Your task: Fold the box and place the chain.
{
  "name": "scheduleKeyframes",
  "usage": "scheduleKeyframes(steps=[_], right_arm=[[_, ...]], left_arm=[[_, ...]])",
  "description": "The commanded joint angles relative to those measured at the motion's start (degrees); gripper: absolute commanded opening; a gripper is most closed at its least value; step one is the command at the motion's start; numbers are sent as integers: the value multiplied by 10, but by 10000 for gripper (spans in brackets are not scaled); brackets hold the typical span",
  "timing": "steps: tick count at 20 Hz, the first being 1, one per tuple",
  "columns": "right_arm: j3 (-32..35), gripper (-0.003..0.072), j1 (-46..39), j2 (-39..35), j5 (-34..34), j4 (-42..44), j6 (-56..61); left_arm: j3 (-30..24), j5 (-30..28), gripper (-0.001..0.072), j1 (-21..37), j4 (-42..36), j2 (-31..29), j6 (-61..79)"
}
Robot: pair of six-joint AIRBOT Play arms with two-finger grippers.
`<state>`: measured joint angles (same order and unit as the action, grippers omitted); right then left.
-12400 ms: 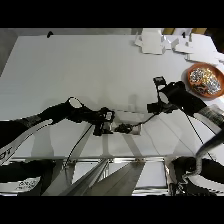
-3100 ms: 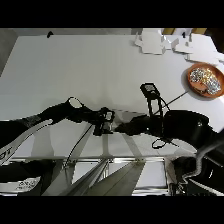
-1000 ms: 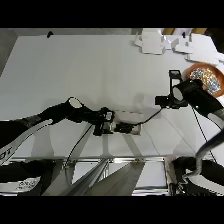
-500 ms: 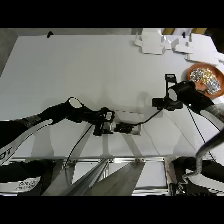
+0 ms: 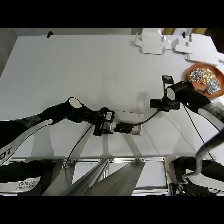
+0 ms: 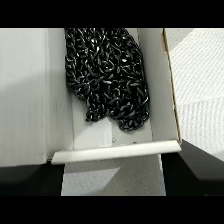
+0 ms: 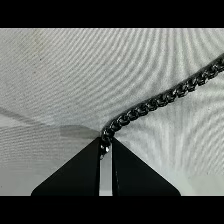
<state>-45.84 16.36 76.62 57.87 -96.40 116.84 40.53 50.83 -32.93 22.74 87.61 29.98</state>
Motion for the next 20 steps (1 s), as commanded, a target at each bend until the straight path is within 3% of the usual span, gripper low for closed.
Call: scheduleKeyframes(steps=[1,6,12,17,20], right_arm=[[-2,21,0,-54,20,2,-19],[-2,21,35,-188,81,4,-34],[-2,21,205,-316,119,18,36],[-2,21,336,-340,111,17,120],[-2,21,394,-340,59,17,156]], left_arm=[[0,0,210,0,0,0,0],[0,0,209,0,0,0,0],[0,0,210,0,0,0,0],[0,0,210,0,0,0,0],[0,0,210,0,0,0,0]])
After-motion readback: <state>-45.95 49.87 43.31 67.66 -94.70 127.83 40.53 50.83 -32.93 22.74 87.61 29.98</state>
